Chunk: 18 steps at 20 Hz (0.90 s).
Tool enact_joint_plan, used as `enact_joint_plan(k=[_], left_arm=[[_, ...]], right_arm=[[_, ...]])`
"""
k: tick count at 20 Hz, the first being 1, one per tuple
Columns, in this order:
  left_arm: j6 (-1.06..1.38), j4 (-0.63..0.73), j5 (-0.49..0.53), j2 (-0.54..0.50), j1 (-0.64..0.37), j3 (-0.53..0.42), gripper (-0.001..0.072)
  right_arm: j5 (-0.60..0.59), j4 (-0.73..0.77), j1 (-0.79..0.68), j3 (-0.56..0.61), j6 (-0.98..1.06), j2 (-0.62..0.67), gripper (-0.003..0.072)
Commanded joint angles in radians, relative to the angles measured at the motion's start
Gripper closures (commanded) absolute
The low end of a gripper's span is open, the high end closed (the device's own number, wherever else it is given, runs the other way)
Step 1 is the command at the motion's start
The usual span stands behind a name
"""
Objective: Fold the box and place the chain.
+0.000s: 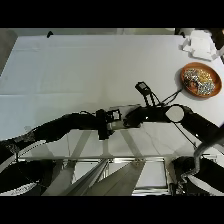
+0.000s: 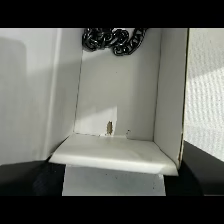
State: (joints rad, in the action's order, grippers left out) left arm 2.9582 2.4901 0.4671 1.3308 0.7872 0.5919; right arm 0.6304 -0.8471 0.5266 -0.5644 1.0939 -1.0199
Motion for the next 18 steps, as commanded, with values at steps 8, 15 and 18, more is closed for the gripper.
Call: enact_joint_plan(k=[8,15,18], left_arm=[[0.0,0.0,0.0,0.0,0.0,0.0,0.0378],[0.001,0.0,0.0,0.0,0.0,0.0,0.0378],[0.0,0.0,0.0,0.0,0.0,0.0,0.0378]], right_arm=[[0.108,-0.407,-0.307,0.0,0.356,0.267,0.0415],[0.12,-0.533,-0.645,-0.046,0.436,0.069,0.0271],[0.107,-0.562,-0.668,-0.149,0.46,-0.12,0.0271]])
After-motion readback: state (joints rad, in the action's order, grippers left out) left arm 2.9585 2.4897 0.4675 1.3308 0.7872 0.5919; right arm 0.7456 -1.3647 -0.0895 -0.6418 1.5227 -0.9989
